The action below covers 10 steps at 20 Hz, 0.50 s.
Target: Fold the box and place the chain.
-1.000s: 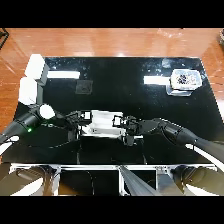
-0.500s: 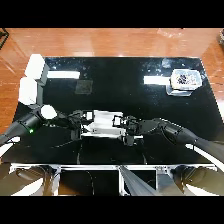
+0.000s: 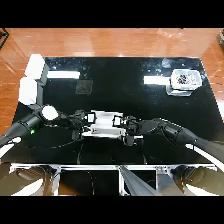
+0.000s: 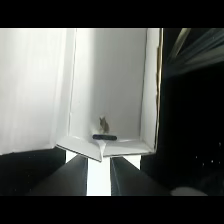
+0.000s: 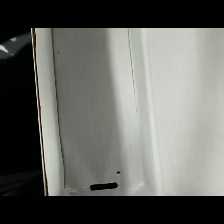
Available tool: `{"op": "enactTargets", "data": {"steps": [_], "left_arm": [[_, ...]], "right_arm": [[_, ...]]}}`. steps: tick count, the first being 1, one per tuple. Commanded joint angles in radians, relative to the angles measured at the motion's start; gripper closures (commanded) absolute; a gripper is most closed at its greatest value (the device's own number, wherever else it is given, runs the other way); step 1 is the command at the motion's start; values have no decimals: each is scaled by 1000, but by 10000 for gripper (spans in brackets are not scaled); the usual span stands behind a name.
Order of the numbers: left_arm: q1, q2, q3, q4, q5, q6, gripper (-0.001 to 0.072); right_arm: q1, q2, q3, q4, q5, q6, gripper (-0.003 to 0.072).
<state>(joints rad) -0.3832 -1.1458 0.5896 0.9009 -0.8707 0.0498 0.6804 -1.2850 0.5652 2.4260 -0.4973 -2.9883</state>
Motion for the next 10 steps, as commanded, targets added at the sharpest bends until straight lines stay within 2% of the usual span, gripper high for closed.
{"op": "enactTargets", "data": {"steps": [1, 10], "left_arm": [[-2, -1, 1, -59, 7, 8, 470], [-2, -8, 0, -117, -3, 7, 470]], "right_arm": [[0, 0, -1, 0, 0, 0, 667], [0, 0, -1, 0, 0, 0, 666]]}}
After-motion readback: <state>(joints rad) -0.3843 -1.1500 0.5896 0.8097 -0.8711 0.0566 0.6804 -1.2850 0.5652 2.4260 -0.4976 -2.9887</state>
